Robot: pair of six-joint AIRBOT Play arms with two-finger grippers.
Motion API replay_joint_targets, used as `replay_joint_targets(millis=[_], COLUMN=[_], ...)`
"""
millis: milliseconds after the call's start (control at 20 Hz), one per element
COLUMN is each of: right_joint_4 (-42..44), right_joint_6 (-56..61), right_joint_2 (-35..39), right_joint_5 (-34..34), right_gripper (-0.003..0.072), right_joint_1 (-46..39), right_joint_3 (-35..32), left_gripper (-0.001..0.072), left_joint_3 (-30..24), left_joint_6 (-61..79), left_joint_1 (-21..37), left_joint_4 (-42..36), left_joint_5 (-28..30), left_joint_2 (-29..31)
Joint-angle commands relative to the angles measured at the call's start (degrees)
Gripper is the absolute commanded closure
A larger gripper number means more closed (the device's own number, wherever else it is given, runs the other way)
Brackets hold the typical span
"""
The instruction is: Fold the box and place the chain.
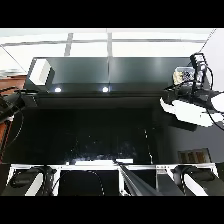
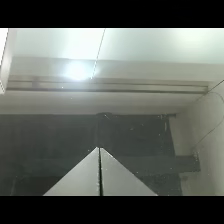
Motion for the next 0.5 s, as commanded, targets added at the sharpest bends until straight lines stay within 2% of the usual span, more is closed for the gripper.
replay_joint_targets(millis=[0, 100, 200, 250, 300, 350, 400, 450], right_joint_4=[4.15, 10.1, 10.12, 10.08, 9.92, 8.7, 7.21, 5.25], right_joint_6=[0.02, 0.0, 0.02, 0.02, -0.17, -0.15, 0.44, 4.7], right_joint_2=[-0.02, -0.02, -0.59, -1.07, -1.95, -3.13, -4.59, -6.03], right_joint_5=[-0.07, -2.34, -7.72, -11.1, -13.9, -14.14, -13.84, -13.9], right_gripper=[0.0672, 0.0673, 0.0664, 0.0409, -0.0034, -0.0034, -0.0034, -0.0034], right_joint_1=[0.09, 0.09, 0.15, 0.17, 0.17, -0.02, -0.52, -2.4], right_joint_3=[0.04, 0.02, -0.04, -0.44, -1.03, -1.09, -1.09, -0.87], left_gripper=[0.0684, 0.0684, 0.0683, 0.0682, 0.0662, 0.0457, 0.0124, 0.0], left_joint_3=[-0.02, -0.07, -0.35, -0.68, -1.27, -1.7, -1.81, -1.62], left_joint_6=[0.0, 0.0, 0.0, 0.0, 0.0, 0.0, 0.04, 0.07], left_joint_1=[0.0, 0.0, -0.02, -0.02, -0.02, -0.02, -0.04, 0.0], left_joint_4=[-0.04, -0.24, -0.26, -1.14, -2.91, -4.57, -4.81, -4.7], left_joint_5=[0.13, 3.21, 7.17, 8.68, 9.84, 9.84, 9.18, 8.41], left_joint_2=[-0.02, -0.07, -0.87, -1.95, -3.45, -5.2, -7.23, -9.31])
